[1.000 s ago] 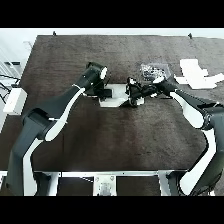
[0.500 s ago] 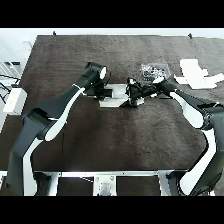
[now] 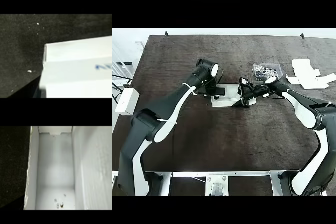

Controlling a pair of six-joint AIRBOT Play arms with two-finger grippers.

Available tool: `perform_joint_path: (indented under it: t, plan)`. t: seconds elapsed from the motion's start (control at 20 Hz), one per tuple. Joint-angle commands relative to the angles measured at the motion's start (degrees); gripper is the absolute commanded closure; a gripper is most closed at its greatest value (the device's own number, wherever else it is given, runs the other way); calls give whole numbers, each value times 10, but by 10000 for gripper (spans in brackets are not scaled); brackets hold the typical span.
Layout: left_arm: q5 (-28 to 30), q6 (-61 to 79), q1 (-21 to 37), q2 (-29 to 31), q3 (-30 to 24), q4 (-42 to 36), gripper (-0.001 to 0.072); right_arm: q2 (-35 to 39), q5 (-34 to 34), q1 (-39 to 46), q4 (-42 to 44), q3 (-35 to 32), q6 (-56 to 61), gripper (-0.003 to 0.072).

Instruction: Fold the box and place the chain.

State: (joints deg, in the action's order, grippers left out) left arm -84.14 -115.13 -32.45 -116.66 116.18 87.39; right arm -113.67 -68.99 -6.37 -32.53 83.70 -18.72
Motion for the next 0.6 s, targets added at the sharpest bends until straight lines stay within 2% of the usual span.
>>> perform_joint_path:
  t: [0.0, 0.05, 0.1, 0.25, 0.45, 0.5, 0.55]
  plan:
    - [-25, 38, 0, 23, 2, 18, 345, 0, -1, 0, 0, 0, 0, 112]
    - [-33, 41, 0, 31, 2, 36, 215, 0, -1, 0, 0, 0, 0, 112]
    - [-39, 51, 1, 42, 2, 47, 163, 0, -1, 0, 0, 0, 0, 112]
    - [-27, 120, 1, 82, 2, 54, 163, 0, -1, 0, 0, 0, 0, 112]
    - [21, 220, 9, 138, 2, 54, 162, 0, -1, 0, 1, 0, 0, 112]
    - [34, 248, 14, 152, 2, 47, 135, 0, -1, 0, 1, 0, 0, 112]
    - [50, 280, 18, 166, 2, 36, 41, 0, -1, 0, 1, 0, 0, 112]
